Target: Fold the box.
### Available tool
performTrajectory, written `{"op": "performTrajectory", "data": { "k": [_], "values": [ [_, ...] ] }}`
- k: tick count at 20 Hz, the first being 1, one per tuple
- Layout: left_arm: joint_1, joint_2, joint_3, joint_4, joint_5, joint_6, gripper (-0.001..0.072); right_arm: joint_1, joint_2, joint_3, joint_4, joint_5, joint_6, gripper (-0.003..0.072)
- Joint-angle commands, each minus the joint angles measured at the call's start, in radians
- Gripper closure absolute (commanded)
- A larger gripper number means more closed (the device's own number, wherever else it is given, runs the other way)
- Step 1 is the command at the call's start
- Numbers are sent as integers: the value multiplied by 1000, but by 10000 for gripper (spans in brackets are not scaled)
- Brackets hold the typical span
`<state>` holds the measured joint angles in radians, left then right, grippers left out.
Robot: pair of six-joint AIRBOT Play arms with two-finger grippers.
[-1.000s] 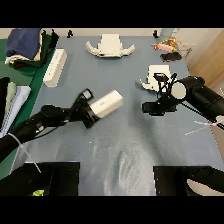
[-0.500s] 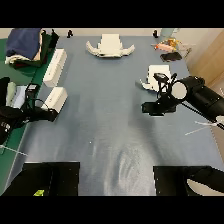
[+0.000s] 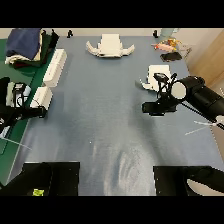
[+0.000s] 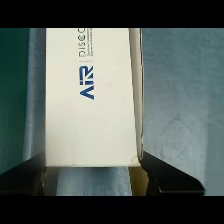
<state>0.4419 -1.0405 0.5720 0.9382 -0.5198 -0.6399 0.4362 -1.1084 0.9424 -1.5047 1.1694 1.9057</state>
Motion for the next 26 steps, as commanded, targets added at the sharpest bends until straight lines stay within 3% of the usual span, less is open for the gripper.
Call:
{"op": "performTrajectory", "data": {
  "k": [1,8,15,19,26],
  "values": [
    [-8,-158,123,-69,18,29,263,0,-1,1,-2,0,0,682],
    [-84,-468,435,-135,14,40,263,0,-1,1,-1,0,0,682],
    [-118,-661,671,-138,-44,21,263,0,-1,1,-2,0,0,682],
    [-132,-700,729,-137,-60,18,263,0,-1,1,-2,0,0,682],
    [-135,-724,729,-131,-48,22,263,0,-1,1,-2,0,0,682]
  ]
}}
